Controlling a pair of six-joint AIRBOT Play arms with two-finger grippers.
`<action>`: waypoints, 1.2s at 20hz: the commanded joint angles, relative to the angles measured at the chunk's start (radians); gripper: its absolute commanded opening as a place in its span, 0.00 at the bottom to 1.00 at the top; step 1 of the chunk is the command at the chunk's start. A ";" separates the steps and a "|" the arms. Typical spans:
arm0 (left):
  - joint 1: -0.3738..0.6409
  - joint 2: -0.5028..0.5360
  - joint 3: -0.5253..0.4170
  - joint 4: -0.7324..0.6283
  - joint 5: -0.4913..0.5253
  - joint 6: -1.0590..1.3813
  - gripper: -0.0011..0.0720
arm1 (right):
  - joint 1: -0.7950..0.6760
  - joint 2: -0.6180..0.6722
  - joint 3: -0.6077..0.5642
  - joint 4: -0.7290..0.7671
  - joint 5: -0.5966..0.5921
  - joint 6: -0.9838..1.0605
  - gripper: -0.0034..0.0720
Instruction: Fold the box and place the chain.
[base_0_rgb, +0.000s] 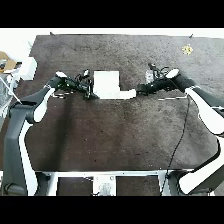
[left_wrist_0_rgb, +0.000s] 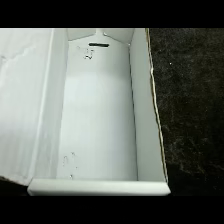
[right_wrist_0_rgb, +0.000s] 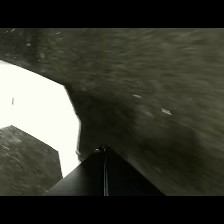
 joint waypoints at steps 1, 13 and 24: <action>0.000 0.000 0.000 0.000 0.000 0.001 0.50 | 0.031 -0.068 -0.004 0.193 0.013 -0.110 0.10; 0.000 0.000 0.000 0.000 0.000 0.001 0.50 | 0.041 -0.076 0.048 0.401 0.151 -0.140 0.74; 0.000 0.000 0.000 0.000 0.000 0.001 0.50 | 0.080 -0.076 0.089 0.317 0.117 -0.037 0.60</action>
